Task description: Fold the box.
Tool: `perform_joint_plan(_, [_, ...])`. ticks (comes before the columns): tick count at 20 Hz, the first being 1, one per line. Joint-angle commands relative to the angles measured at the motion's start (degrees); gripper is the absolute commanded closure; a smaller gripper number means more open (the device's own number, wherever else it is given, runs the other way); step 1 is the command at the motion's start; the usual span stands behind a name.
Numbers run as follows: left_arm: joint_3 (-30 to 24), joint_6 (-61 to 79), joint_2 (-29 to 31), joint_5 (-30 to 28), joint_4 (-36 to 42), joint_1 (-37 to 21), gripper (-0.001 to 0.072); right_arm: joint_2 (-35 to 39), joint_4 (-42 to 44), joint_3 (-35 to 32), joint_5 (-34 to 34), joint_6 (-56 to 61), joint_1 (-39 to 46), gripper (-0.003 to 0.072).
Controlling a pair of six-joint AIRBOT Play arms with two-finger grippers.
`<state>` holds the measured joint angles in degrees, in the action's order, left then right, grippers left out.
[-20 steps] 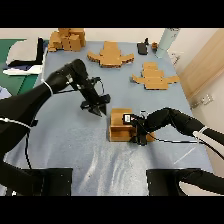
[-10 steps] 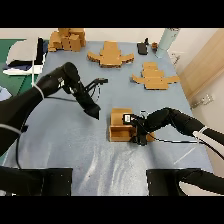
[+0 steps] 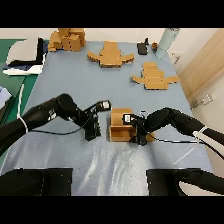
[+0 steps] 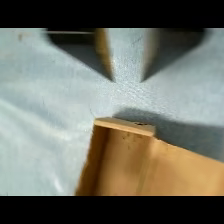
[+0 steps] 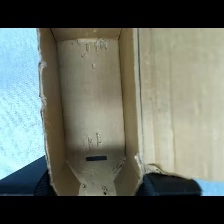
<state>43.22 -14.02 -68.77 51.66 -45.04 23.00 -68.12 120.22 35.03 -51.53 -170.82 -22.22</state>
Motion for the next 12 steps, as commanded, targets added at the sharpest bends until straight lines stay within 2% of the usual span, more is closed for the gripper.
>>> perform_joint_plan(1, [-5.95, 15.13, 0.13, -7.39, 4.63, 0.59, 0.0011, -0.02, -0.02, 0.02, 0.02, 0.00, -0.04, 0.0115])
perform_joint_plan(3, [-6.27, 15.15, -0.70, -9.20, 5.90, 1.70, 0.0011, -0.04, -0.02, 0.02, 0.02, 0.00, -0.04, 0.0115])
perform_joint_plan(7, [-6.23, 15.85, -2.73, -17.09, 11.28, 5.40, 0.0011, -0.02, -0.02, 0.02, 0.00, 0.00, -0.04, 0.0115])
perform_joint_plan(12, [-6.03, 15.93, -4.85, -18.18, 11.74, 5.95, 0.0011, -0.02, -0.02, 0.02, 0.02, 0.00, -0.04, 0.0115])
